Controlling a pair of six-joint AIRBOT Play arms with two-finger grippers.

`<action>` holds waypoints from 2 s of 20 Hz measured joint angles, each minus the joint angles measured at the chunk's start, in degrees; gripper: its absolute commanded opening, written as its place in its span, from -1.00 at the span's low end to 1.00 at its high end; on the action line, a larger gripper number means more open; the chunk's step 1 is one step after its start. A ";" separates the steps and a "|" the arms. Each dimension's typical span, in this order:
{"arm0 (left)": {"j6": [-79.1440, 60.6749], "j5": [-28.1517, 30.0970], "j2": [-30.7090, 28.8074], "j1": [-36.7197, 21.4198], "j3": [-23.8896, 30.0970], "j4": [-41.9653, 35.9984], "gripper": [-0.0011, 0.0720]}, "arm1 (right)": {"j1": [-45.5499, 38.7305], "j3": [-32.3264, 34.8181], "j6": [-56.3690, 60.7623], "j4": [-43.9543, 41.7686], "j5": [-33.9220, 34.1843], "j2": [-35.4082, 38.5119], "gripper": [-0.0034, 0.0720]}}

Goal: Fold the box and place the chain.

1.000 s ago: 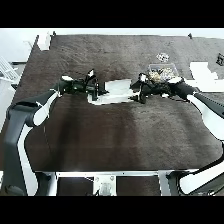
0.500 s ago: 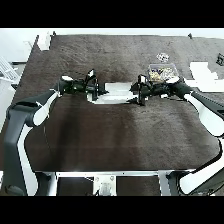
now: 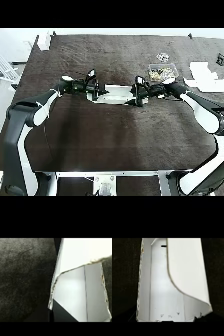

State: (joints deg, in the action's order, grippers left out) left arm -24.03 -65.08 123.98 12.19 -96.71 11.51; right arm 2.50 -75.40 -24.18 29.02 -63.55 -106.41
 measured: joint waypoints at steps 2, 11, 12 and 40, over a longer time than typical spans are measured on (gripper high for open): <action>0.00 0.09 0.00 0.00 0.00 -0.02 -0.92 | -0.20 -1.05 -0.02 0.04 -0.15 -0.76 0.88; 0.00 0.00 0.00 0.04 0.00 0.00 -0.92 | -1.44 -2.80 -1.25 -0.04 -2.08 -2.80 0.87; 0.00 0.00 0.00 0.04 0.00 0.00 -0.92 | -1.36 -2.95 -1.49 0.02 -2.32 -3.02 0.87; 0.02 -0.02 0.00 0.00 0.00 0.02 -0.92 | 0.13 -7.32 -1.88 0.55 -4.22 -7.37 0.83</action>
State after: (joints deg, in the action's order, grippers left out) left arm -24.01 -65.10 123.98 12.19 -96.71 11.53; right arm 2.63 -82.72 -26.06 29.56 -67.77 -113.78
